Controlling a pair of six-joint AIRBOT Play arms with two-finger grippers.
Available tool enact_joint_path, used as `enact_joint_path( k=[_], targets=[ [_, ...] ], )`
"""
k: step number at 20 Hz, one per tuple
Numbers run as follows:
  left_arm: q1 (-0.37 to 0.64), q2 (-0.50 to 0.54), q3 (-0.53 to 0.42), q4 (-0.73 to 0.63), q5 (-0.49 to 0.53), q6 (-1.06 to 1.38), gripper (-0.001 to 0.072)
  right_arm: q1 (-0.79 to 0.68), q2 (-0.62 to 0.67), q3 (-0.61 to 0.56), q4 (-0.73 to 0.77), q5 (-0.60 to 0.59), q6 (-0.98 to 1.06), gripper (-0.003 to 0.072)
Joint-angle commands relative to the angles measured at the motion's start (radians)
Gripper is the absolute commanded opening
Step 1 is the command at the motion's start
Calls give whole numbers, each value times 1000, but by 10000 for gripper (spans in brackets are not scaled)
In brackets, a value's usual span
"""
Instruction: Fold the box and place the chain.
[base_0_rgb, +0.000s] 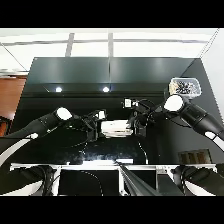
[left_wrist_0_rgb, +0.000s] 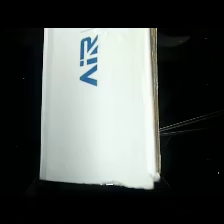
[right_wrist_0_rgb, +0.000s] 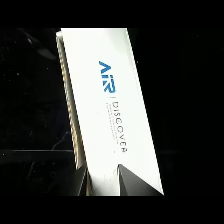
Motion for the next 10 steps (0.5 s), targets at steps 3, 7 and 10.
enact_joint_path(
  k=[3, 7, 10],
  targets=[
    [0, -1, 0, 0, -3, 2, 496, 2, 0, 0, 8, 1, 2, 281],
    [0, -1, 0, 0, -3, 4, 496, 2, 0, 0, 18, 3, 16, 286],
    [0, -1, 0, 0, -3, 4, 496, 3, -1, -2, 18, 4, 16, 285]
  ],
)
